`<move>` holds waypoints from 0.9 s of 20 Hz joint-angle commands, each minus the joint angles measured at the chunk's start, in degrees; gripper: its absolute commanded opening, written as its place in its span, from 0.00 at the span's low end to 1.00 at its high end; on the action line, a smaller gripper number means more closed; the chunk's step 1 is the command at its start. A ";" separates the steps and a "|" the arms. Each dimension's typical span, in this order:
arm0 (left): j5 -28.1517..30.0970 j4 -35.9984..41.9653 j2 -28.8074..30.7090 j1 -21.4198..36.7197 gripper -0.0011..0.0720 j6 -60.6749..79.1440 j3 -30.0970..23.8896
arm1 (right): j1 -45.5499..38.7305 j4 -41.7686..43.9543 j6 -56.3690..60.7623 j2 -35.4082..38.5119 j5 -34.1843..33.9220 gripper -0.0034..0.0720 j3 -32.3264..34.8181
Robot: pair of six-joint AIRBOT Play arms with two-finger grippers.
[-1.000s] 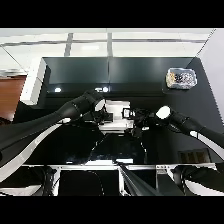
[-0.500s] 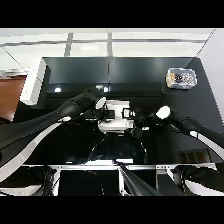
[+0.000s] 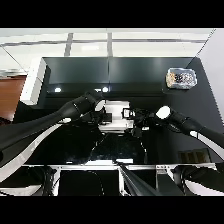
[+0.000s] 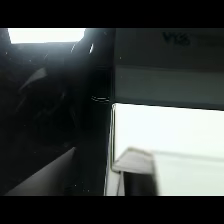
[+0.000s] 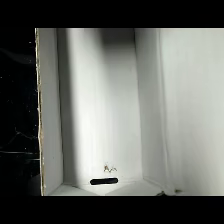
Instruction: Fold the box and place the chain.
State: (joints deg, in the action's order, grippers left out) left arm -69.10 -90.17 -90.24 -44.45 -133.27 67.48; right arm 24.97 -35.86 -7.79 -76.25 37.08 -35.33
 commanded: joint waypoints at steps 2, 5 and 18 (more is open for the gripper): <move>1.55 0.63 -0.04 -0.31 0.29 -0.07 -0.39 | 0.02 0.07 0.07 -0.02 0.02 0.21 0.00; 1.79 0.61 -0.04 -0.31 0.05 -0.07 -0.39 | 0.02 0.07 0.07 -0.02 0.02 0.21 0.00; 2.91 0.63 -0.02 -0.31 0.05 -0.02 -0.39 | -3.78 -14.12 10.03 9.51 7.39 0.99 -0.96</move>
State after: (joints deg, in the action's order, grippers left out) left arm -66.98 -89.54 -90.24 -44.71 -133.34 67.09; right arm 22.76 -47.66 0.14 -68.99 43.44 -36.14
